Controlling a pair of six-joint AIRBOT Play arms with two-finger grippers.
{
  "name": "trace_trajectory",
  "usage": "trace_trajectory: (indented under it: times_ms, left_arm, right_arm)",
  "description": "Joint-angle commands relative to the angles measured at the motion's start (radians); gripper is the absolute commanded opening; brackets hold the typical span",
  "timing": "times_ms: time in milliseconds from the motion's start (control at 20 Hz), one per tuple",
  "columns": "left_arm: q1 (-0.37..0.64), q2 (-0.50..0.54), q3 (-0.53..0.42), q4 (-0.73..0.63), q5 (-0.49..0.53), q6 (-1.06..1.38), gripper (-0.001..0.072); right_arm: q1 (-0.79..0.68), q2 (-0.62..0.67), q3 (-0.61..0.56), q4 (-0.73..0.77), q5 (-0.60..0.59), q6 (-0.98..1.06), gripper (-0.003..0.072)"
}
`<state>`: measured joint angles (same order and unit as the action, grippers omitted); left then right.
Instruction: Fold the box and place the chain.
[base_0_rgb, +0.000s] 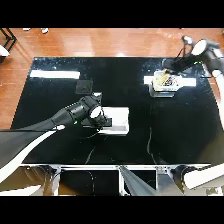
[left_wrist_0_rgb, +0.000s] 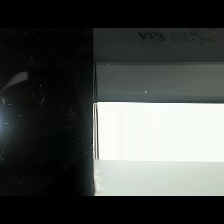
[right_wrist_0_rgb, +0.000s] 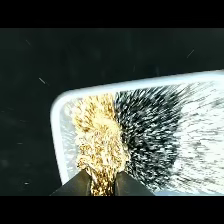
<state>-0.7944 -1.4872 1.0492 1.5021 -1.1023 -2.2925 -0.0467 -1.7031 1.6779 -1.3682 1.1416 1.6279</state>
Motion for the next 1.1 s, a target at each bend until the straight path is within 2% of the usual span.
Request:
trace_trajectory:
  times_ms: [0, 200, 500, 750, 950, 1050]
  left_arm:
    - [0.001, -0.001, 0.000, 0.000, 0.002, 0.000, 0.0017]
    - [0.001, -0.001, 0.000, 0.005, 0.002, 0.000, 0.0017]
    - [0.001, -0.001, 0.000, 0.007, 0.001, 0.000, 0.0017]
    - [0.001, -0.001, 0.000, 0.007, 0.002, 0.000, 0.0017]
    - [0.001, -0.001, 0.000, 0.005, 0.002, 0.000, 0.0017]
    - [0.001, -0.001, 0.000, 0.004, 0.001, 0.000, 0.0017]
  right_arm:
    - [-0.050, 0.159, 0.001, 0.106, 0.000, -0.093, 0.0016]
    - [-0.063, 0.341, 0.001, 0.167, 0.055, -0.165, 0.0016]
    - [-0.040, 0.552, -0.021, 0.171, 0.269, -0.194, 0.0016]
    - [0.107, 0.692, -0.187, 0.193, 0.435, -0.204, 0.0015]
    - [0.277, 0.724, -0.350, 0.240, 0.438, -0.190, 0.0015]
    - [0.376, 0.724, -0.417, 0.275, 0.399, -0.184, 0.0015]
